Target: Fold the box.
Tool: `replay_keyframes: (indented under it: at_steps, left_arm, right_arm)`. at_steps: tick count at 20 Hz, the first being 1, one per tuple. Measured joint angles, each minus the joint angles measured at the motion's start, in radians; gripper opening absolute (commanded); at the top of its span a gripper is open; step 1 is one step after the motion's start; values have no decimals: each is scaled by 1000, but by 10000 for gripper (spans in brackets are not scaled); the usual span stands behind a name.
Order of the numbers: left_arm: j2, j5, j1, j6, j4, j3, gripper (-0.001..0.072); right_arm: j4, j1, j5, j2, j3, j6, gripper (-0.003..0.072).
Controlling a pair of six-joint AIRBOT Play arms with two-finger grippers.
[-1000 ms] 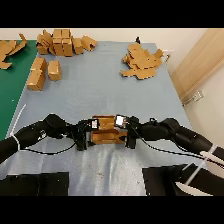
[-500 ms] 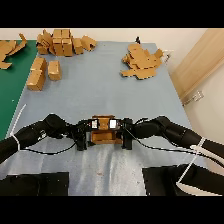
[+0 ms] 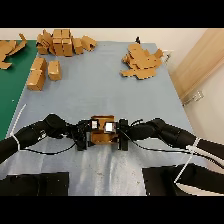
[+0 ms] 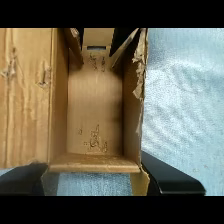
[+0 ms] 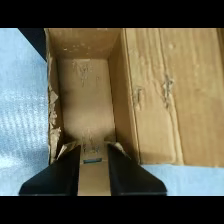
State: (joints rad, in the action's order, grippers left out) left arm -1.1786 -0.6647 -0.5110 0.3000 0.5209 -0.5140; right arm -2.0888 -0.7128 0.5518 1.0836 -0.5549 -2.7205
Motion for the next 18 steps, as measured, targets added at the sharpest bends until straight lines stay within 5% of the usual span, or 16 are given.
replay_keyframes:
  at_steps: [1, 11, 13, 14, 15, 16, 18]
  left_arm:
    - [0, 0, 0, 0, 0, 0, 521]
    - [0, 0, 0, -2, -1, 0, 521]
    - [0, 0, 0, -2, -2, 0, 521]
    - [0, 1, 0, -3, -2, 0, 522]
    - [0, 2, 0, -3, -2, 0, 521]
    - [0, 2, 0, -4, -3, 0, 521]
    - [0, 2, 0, -4, -3, 0, 521]
  right_arm:
    - [-11, -2, -8, 4, 0, -13, 472]
    - [-29, -4, -26, 12, 0, -42, 468]
    - [-8, -2, -16, -3, 0, 44, 343]
    - [14, 4, -1, -16, 0, 112, 249]
    - [52, 10, 26, -36, 0, 201, 78]
    - [97, 21, 60, -62, 0, 307, 4]
    - [179, 58, 134, -126, 0, 540, 4]
